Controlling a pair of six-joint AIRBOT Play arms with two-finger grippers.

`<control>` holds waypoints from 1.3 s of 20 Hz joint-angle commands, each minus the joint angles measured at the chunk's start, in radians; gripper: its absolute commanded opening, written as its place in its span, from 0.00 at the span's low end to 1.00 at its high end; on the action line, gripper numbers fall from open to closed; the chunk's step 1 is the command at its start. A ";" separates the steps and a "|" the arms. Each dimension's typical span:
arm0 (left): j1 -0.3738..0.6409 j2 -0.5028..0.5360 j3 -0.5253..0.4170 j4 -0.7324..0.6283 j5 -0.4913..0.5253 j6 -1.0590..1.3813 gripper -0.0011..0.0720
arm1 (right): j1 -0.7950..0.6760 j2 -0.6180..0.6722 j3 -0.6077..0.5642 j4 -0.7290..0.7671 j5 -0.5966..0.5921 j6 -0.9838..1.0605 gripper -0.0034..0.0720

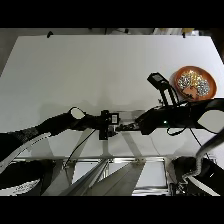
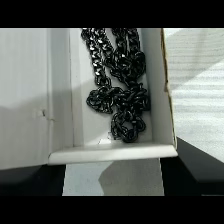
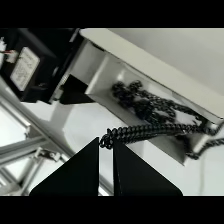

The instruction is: Fold the box and place the chain.

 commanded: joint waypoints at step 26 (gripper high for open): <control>-0.001 0.001 0.000 0.000 0.000 0.000 0.29 | -0.478 -0.213 -0.009 -0.207 -0.161 0.005 0.29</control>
